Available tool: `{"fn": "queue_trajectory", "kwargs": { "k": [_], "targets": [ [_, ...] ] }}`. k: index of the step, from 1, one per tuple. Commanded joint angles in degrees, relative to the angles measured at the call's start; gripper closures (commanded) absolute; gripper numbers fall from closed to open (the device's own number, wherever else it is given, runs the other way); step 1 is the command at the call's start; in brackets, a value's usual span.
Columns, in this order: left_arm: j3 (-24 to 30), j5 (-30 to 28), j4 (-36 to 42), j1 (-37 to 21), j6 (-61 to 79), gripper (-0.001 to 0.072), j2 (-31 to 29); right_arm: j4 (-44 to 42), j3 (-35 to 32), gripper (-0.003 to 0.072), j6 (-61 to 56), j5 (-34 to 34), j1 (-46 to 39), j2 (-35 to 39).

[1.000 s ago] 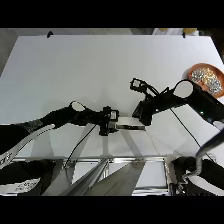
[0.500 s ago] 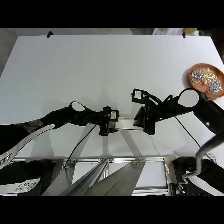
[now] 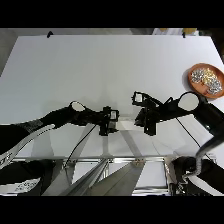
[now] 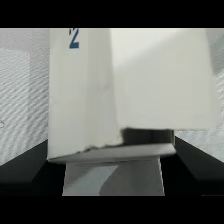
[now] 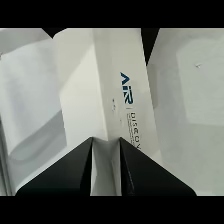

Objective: Fold the box and place the chain.

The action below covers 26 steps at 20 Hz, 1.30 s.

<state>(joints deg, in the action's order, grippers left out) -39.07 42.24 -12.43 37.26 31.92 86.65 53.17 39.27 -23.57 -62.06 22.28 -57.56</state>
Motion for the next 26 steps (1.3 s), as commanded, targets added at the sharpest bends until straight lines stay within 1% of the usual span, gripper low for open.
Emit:
{"fn": "queue_trajectory", "kwargs": {
  "k": [1,3,4,5,10,18,22,26],
  "targets": [
    [0.0,0.0,0.0,0.0,0.0,0.0691,0.0,1.7,-0.1,0.0528,-0.2,1.4,0.0,0.4],
    [0.0,0.0,0.0,0.0,0.0,0.0691,0.0,1.7,-0.1,0.0531,-0.4,1.7,0.0,0.4],
    [0.0,0.0,0.0,0.0,0.0,0.0691,0.0,1.7,-0.3,0.0569,-0.4,1.8,0.0,0.4],
    [0.0,0.0,0.0,0.0,0.0,0.0691,0.0,1.9,-0.5,0.058,-0.4,2.0,0.0,0.4],
    [0.0,0.0,0.0,0.0,0.0,0.0691,-0.1,2.3,-2.2,0.0583,-0.3,3.4,0.3,0.4],
    [0.0,0.0,0.0,0.0,0.0,0.0691,0.0,2.3,-2.3,0.0584,-0.3,4.5,0.3,0.4],
    [0.0,0.0,0.0,0.0,0.0,0.0691,0.0,2.1,-2.3,0.0585,-0.3,6.4,0.3,2.0],
    [0.0,0.0,0.0,0.0,0.0,0.0691,-0.1,2.2,-2.4,0.0584,0.5,7.2,0.3,2.1]
  ]
}}
